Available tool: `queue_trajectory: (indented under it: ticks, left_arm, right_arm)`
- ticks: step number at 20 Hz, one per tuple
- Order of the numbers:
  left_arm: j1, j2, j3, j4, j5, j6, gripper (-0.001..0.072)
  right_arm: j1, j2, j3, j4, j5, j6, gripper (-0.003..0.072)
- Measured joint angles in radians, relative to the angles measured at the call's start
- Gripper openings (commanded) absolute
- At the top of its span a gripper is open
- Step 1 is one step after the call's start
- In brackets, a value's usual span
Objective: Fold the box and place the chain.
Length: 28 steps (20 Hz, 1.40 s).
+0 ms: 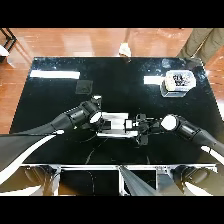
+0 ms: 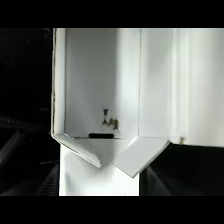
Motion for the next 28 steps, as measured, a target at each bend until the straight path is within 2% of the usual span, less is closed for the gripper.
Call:
queue_trajectory:
  ticks: [1,4,7,8,12,14,25,26,27,28]
  left_arm:
    - [0.0,0.0,0.0,0.0,0.0,0.002,0.0018]
    - [0.0,0.0,0.0,0.0,-0.001,0.002,0.0017]
    - [0.0,0.0,0.0,0.0,-0.002,0.002,0.0018]
    - [0.0,0.0,0.0,0.0,-0.002,0.002,0.0018]
    - [0.0,0.0,0.0,0.0,-0.003,0.002,0.0017]
    - [0.0,0.0,0.0,0.0,-0.003,0.002,0.0018]
    - [0.0,0.0,-0.001,-0.001,-0.006,0.002,0.0017]
    - [0.0,0.0,-0.001,-0.002,-0.006,0.002,0.0017]
    - [0.0,0.0,0.0,-0.002,-0.006,0.002,0.0018]
    - [0.0,0.0,-0.001,-0.002,-0.006,0.002,0.0018]
  right_arm:
    - [0.0,0.0,0.0,0.006,0.004,0.0,0.0538]
    - [0.002,0.0,0.0,0.04,0.004,0.0,0.0341]
    - [0.004,0.001,0.0,0.071,0.005,0.003,0.0334]
    - [0.004,0.001,0.0,0.077,0.005,0.006,0.023]
    - [0.005,0.0,0.0,0.103,0.006,0.025,0.0217]
    - [0.005,-0.004,0.0,0.133,0.008,0.029,0.0134]
    - [0.05,-0.061,0.0,0.277,-0.06,0.034,0.0132]
    - [0.057,-0.064,0.0,0.281,-0.073,0.034,0.0206]
    - [0.061,-0.067,0.0,0.284,-0.082,0.034,0.0334]
    - [0.064,-0.068,0.0,0.286,-0.089,0.034,0.0336]
